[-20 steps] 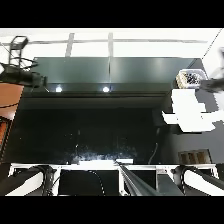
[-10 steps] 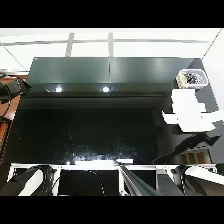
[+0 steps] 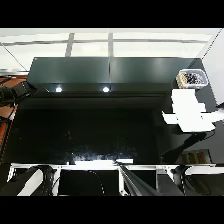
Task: Fold the box and place the chain.
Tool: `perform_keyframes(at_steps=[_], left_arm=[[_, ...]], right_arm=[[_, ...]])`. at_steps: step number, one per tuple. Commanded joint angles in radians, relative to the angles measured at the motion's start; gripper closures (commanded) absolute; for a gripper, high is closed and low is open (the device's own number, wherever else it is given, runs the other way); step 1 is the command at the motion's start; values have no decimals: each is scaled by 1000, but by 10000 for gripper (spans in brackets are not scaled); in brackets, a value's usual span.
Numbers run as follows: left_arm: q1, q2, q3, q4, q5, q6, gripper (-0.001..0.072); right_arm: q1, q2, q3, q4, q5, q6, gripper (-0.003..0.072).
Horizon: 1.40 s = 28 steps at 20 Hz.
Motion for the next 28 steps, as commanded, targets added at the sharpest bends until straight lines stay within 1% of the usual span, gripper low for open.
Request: perform_keyframes(at_steps=[1, 2, 3, 4, 5, 6, 7, 8, 10, 13, 16, 18, 19, 20, 21, 23, 24, 26, 28], left_arm=[[1, -2, -2, -18, 0, -1, -3], [1, -2, -2, -18, -2, -1, -2], [1, -2, -2, -18, -4, -1, -2], [1, -2, -2, -17, -4, -1, -2], [1, -2, -2, -18, -6, -1, -2], [1, -2, -2, -18, -8, -1, -2], [1, -2, -2, -18, -10, -1, -2], [1, -2, -2, -17, -11, -1, -2], [1, -2, -2, -17, -11, -1, -2], [1, -2, -2, -17, 1, 0, 3], [1, -3, -4, -19, 0, -1, 3], [1, -6, -11, -84, -37, 8, 3], [-2, -11, -16, -145, -65, 58, 3], [-6, -18, -26, -214, -88, 119, 3], [-15, -24, -40, -272, -94, 153, 3], [-51, -33, -76, -354, -81, 193, 3], [-82, -35, -103, -378, -52, 197, 3], [-167, -43, -168, -406, 37, 196, 3], [-260, -66, -205, -415, 112, 196, 3]], right_arm=[[53, -55, 22, -14, 44, -46, -32], [60, -54, 22, -36, 45, -48, 89], [60, -52, 22, -48, 59, -48, 233], [56, -52, 22, -48, 71, -48, 274], [54, -50, 22, -42, 92, -48, 463], [54, -44, 22, -50, 113, -52, 572], [54, -36, 22, -48, 136, -61, 594], [55, -24, 22, -45, 155, -64, 671], [57, 11, 17, -24, 183, -64, 672], [62, 97, -64, 125, 171, -91, 672], [109, 207, -224, 256, 136, -132, 672], [181, 291, -342, 339, 113, -156, 672], [233, 341, -401, 369, 113, -196, 672], [293, 406, -469, 411, 67, -224, 672], [361, 483, -544, 472, -15, -228, 673], [498, 620, -683, 601, -143, -268, 672], [573, 679, -752, 649, -214, -275, 672], [722, 763, -870, 701, -366, -273, 672], [848, 789, -937, 730, -455, -272, 672]])
